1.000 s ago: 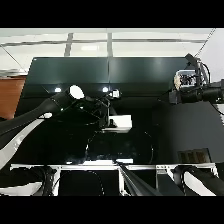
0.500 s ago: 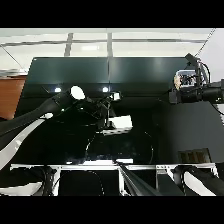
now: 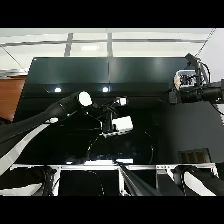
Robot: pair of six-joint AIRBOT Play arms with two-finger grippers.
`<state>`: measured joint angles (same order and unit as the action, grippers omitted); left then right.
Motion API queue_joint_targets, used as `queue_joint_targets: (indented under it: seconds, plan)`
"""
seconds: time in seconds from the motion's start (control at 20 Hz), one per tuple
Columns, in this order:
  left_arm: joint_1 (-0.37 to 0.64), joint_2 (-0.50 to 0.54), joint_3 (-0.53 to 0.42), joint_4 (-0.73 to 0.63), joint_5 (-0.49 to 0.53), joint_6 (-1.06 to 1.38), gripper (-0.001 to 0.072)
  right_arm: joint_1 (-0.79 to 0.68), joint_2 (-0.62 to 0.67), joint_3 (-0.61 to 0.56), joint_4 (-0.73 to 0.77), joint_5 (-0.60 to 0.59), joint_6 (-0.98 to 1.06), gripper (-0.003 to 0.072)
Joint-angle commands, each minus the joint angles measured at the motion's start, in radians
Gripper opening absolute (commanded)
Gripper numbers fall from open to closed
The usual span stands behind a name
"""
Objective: Fold the box and place the chain.
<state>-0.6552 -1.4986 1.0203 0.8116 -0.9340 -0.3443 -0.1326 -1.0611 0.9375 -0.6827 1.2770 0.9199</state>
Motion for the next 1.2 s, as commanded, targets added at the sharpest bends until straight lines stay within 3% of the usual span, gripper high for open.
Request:
queue_joint_targets:
  seconds: [0.0,0.2,0.3,0.4,0.45,0.7,0.75,0.9,0.95,1.05,1.15]
  plan:
    - [-0.024,-0.001,0.000,0.034,0.020,-0.032,0.0719,0.000,0.001,0.001,0.000,0.000,0.000,0.0015]
    - [-0.096,-0.019,0.000,0.258,0.138,-0.113,0.0707,0.000,0.000,0.001,0.000,-0.009,0.000,0.0015]
    - [-0.107,-0.008,0.001,0.380,0.132,-0.150,0.0453,0.000,0.000,0.001,0.000,-0.009,0.000,0.0015]
    - [-0.062,0.020,0.018,0.385,0.079,-0.229,0.0344,0.000,0.001,0.001,0.000,-0.011,0.000,0.0015]
    - [-0.020,0.033,0.035,0.387,0.038,-0.267,0.0344,0.000,0.001,0.001,0.000,-0.014,0.000,0.0015]
    - [0.387,0.071,0.138,0.419,-0.007,-0.463,0.0348,0.000,0.001,0.001,0.001,-0.028,0.008,0.0015]
    - [0.490,0.070,0.162,0.419,0.031,-0.521,0.0349,0.000,0.001,0.001,0.001,-0.028,0.008,0.0015]
    - [0.758,0.050,0.210,0.418,0.274,-0.708,0.0359,0.000,0.001,0.001,0.001,-0.024,0.026,0.0015]
    - [0.832,0.010,0.261,0.418,0.262,-0.741,0.0359,0.000,0.001,0.001,0.001,-0.018,0.034,0.0015]
    - [0.945,-0.106,0.411,0.429,0.098,-0.747,0.0359,0.000,0.001,0.001,0.001,-0.018,0.041,0.0015]
    - [1.004,-0.223,0.557,0.526,-0.037,-0.760,0.0359,0.000,0.001,0.001,-0.001,-0.018,0.040,0.0015]
